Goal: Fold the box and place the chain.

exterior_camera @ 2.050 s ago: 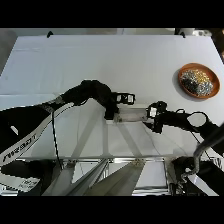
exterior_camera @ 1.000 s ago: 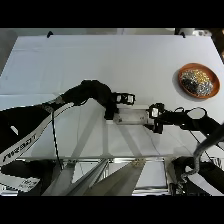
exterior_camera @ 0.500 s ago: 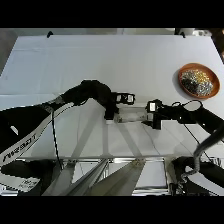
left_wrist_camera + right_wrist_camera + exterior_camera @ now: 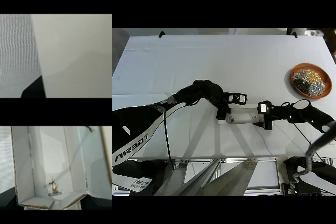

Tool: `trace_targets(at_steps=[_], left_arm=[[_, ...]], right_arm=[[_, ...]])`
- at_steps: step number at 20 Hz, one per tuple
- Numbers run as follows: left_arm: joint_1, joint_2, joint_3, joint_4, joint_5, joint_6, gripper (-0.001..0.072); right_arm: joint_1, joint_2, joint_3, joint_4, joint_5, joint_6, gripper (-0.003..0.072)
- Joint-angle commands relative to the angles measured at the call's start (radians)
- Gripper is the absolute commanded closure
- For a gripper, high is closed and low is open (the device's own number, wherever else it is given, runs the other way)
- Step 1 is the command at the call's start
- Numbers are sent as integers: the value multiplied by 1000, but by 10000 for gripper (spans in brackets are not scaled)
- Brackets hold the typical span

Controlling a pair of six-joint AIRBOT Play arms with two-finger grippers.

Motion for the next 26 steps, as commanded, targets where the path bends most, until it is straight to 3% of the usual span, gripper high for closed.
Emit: trace_targets(at_steps=[1, 2, 4, 15, 19, 26], left_arm=[[0, 0, 0, 0, 0, 0, 696], [0, 0, 0, 0, 0, 0, 696], [0, 0, 0, 0, 0, 0, 696], [0, 0, 0, 0, 0, 0, 696], [0, 0, 0, 0, 0, 0, 696], [0, 0, 0, 0, 0, 0, 696]], right_arm=[[0, -7, 1, -2, 9, -3, 49], [0, -7, 1, -2, 21, 1, 60], [0, -7, 1, -3, 59, 5, 167], [0, -37, 1, -25, 45, 29, 174], [0, -37, 1, -26, 39, 30, 275], [0, -37, 1, -28, 18, 30, 279]])
